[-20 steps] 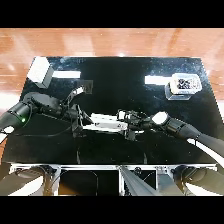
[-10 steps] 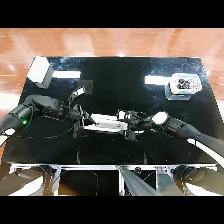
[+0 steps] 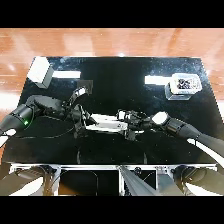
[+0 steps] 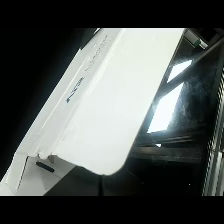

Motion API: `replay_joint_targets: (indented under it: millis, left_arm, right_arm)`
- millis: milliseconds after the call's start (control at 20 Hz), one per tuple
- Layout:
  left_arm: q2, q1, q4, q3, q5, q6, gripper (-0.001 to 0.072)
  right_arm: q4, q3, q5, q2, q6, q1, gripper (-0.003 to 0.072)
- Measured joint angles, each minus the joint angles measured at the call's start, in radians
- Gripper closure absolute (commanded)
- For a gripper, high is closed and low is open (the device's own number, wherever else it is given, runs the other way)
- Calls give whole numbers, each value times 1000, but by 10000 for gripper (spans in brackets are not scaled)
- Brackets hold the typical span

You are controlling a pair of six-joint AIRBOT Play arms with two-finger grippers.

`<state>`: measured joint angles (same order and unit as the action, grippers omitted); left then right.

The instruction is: Fold the box and place the chain.

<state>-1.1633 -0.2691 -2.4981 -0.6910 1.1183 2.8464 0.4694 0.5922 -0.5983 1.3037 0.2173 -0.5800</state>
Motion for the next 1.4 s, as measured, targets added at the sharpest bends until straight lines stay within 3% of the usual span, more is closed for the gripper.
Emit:
replay_joint_targets:
  millis: [400,500,1000,1400]
  left_arm:
    - [0,0,3,0,-2,-24,697]
    - [0,0,3,0,-3,-26,697]
    - [0,-17,3,0,-10,-34,697]
    - [0,-143,-5,0,-159,-34,697]
  right_arm:
    - [1,0,0,0,1,0,130]
    - [5,0,0,0,3,-1,57]
    - [38,0,0,2,6,-1,66]
    - [45,0,0,2,6,-1,66]
